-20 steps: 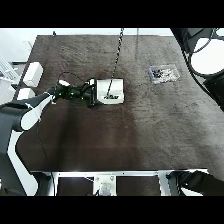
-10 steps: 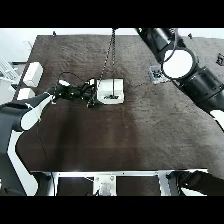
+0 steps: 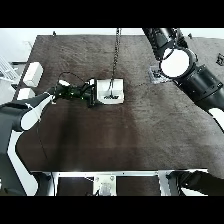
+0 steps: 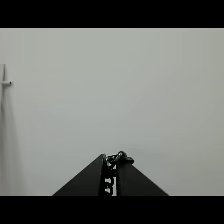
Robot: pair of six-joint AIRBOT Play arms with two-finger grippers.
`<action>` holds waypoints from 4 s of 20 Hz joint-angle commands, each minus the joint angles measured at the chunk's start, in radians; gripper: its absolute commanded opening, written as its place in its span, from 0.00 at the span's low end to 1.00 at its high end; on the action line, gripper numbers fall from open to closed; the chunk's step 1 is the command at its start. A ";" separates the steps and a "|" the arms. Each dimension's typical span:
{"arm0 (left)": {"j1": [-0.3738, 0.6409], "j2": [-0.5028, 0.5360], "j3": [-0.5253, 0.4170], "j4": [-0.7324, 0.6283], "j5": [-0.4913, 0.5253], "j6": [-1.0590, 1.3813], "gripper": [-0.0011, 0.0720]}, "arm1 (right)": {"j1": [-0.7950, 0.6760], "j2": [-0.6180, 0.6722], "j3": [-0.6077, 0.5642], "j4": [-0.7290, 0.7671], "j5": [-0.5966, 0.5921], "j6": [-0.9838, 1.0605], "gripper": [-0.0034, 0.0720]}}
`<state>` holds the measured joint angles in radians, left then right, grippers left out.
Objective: Fold the box and place the chain.
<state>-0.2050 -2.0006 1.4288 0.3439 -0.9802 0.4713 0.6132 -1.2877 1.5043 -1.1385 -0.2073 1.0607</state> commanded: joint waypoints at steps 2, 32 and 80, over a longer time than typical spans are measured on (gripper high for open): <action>0.001 0.000 0.000 0.000 0.000 0.000 0.49 | 0.000 -0.001 0.000 -0.007 0.106 0.001 0.05; 0.001 0.000 0.000 0.000 0.001 0.000 0.49 | -0.158 0.010 -0.522 -0.007 0.389 0.011 0.57; 0.001 0.000 0.000 0.000 0.001 0.000 0.49 | -0.392 -0.577 0.146 0.465 1.483 -0.795 0.43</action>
<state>-0.2050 -2.0006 1.4288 0.3435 -0.9791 0.4713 0.2169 -1.8584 1.6497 -0.6670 1.2720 0.2974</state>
